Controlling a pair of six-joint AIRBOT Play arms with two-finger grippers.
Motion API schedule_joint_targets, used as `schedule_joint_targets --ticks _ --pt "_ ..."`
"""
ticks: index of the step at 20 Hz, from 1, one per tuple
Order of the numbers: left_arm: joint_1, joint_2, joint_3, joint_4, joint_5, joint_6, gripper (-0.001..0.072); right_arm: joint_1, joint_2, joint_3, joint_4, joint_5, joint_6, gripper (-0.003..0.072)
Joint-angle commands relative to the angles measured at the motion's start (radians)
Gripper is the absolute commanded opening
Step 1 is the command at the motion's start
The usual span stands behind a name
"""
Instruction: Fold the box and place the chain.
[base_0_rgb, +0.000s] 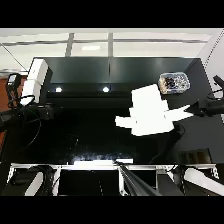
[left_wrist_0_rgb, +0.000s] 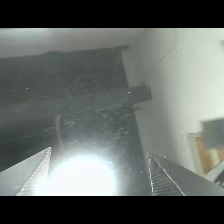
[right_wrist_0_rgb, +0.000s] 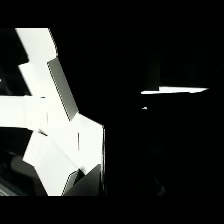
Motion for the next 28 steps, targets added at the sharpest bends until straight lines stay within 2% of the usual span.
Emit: schedule_joint_targets --ticks 1,3,6,8,11,13,15,19,22,26,28 --pt "-0.002 -0.005 0.000 -0.094 0.000 0.005 0.0699 0.084 0.166 -0.179 0.169 -0.137 -0.001 0.0024" --pt "-0.031 -0.018 0.000 -0.109 -0.003 0.006 0.0700 0.188 0.245 -0.278 0.208 -0.212 0.022 0.0024" --pt "-0.147 -0.078 -0.002 -0.103 -0.028 0.006 0.0700 0.445 0.337 -0.382 0.211 -0.348 0.066 0.0024" --pt "-0.224 -0.147 -0.002 -0.107 0.019 0.002 0.0700 0.617 0.365 -0.425 0.211 -0.480 0.099 0.0024" --pt "-0.177 -0.296 -0.002 -0.278 0.012 0.050 0.0702 0.760 0.366 -0.450 0.211 -0.563 0.101 0.0024" --pt "-0.132 -0.409 -0.002 -0.412 -0.080 0.177 0.0704 0.789 0.366 -0.452 0.211 -0.552 0.111 0.0024" --pt "-0.129 -0.512 -0.002 -0.475 -0.160 0.271 0.0705 0.801 0.366 -0.452 0.211 -0.545 0.113 0.0024" --pt "-0.119 -0.674 -0.002 -0.521 -0.175 0.378 0.0705 0.801 0.366 -0.452 0.211 -0.529 0.115 0.0025" --pt "-0.113 -0.766 -0.002 -0.566 -0.241 0.487 0.0705 0.801 0.366 -0.452 0.211 -0.527 0.115 0.0025" --pt "-0.113 -0.858 -0.002 -0.721 -0.439 0.772 0.0705 0.801 0.366 -0.452 0.211 -0.527 0.115 0.0025" --pt "-0.113 -0.893 -0.002 -0.723 -0.447 0.808 0.0703 0.801 0.366 -0.452 0.211 -0.527 0.115 0.0025"
